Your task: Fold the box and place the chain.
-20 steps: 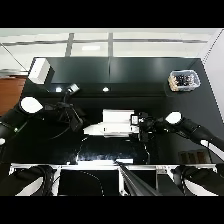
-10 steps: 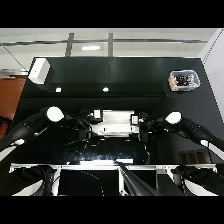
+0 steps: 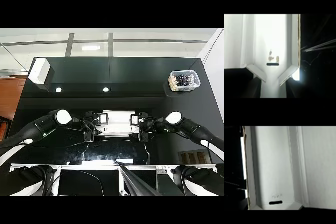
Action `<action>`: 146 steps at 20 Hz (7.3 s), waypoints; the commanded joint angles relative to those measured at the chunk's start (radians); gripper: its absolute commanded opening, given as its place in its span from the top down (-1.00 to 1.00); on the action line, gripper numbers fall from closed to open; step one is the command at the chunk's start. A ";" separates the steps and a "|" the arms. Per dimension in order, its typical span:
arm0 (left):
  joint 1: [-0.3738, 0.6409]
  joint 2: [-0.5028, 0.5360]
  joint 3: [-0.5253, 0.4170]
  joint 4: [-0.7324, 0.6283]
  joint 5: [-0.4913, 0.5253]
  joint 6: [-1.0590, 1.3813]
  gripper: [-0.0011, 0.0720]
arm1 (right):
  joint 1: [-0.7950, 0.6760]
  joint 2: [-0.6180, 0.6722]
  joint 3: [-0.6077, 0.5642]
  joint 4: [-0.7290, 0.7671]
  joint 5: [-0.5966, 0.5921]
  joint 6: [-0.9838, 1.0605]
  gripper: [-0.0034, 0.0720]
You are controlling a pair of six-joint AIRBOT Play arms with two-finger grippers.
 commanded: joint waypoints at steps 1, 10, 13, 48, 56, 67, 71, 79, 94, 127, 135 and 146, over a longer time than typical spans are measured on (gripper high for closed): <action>-0.005 -0.003 0.000 -0.082 0.014 0.000 0.03 | 0.001 0.000 0.000 0.000 0.000 0.001 -0.49; -0.008 -0.033 0.000 -0.236 0.026 0.001 0.37 | 0.001 0.000 0.000 0.000 0.000 0.001 -0.49; -0.008 -0.045 0.000 -0.236 0.033 0.001 0.37 | 0.001 0.000 0.000 0.000 0.000 0.001 -0.49; 0.019 0.073 -0.001 -0.160 0.008 -0.019 0.89 | 0.001 0.000 0.000 0.000 -0.003 0.001 -0.49; 0.395 0.201 -0.010 -0.002 -0.328 -0.649 0.89 | 0.001 0.000 0.000 0.000 -0.003 0.001 -0.49; 0.638 0.116 -0.211 -0.150 -0.232 -1.140 0.89 | 0.001 0.000 0.000 0.000 -0.003 0.001 -0.49; 0.545 -0.039 -0.211 -0.360 -0.277 -0.969 0.89 | 0.001 0.000 0.000 0.000 -0.003 0.001 -0.49; 0.404 -0.149 -0.127 -0.435 -0.259 -0.916 0.89 | 0.001 0.000 0.000 0.000 -0.003 0.001 -0.49; 0.261 -0.083 0.035 -0.317 -0.303 -0.980 -0.77 | 0.001 0.000 0.000 0.000 -0.003 0.001 -0.49; -0.127 -0.086 0.245 0.290 -0.131 -1.809 -0.30 | 0.001 0.000 0.000 0.000 -0.011 0.001 -0.49; -0.204 -0.086 0.265 0.494 -0.180 -2.045 -0.29 | 0.001 0.000 0.000 0.000 -0.019 0.001 -0.49; -0.275 -0.103 0.307 0.627 -0.191 -2.200 -0.28 | 0.001 0.000 0.000 0.000 -0.019 0.001 -0.49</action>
